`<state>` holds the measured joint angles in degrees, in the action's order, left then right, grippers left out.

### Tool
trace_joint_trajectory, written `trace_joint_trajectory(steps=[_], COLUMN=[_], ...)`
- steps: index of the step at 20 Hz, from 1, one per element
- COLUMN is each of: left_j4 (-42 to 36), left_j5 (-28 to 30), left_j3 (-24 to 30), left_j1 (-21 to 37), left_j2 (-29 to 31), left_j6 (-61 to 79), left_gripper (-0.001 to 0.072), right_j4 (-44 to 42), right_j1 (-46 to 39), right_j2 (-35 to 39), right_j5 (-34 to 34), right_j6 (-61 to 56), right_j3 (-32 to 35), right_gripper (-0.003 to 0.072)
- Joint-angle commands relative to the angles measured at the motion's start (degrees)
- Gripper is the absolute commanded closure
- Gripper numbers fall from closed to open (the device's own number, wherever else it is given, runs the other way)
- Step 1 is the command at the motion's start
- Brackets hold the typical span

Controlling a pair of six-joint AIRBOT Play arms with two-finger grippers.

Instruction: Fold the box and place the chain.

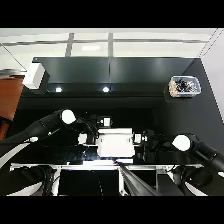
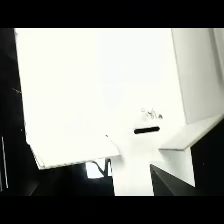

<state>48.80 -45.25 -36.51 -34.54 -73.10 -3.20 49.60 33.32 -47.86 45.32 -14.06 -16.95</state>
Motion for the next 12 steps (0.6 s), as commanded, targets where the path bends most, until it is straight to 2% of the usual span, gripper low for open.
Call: trace_joint_trajectory(steps=[1, 12], left_j4=[0.0, 0.0], left_j5=[0.1, 0.2], left_j3=[0.0, 0.0], left_j1=[0.0, 0.0], left_j2=[0.0, 0.0], left_j6=[0.0, 0.0], left_gripper=[0.0677, 0.0677], right_j4=[-3.0, -5.0], right_j1=[1.8, 1.8], right_j2=[-0.9, -0.9], right_j5=[-2.0, 0.4], right_j6=[0.5, 1.8], right_j3=[0.0, 0.0], right_gripper=[-0.0009, -0.0009])
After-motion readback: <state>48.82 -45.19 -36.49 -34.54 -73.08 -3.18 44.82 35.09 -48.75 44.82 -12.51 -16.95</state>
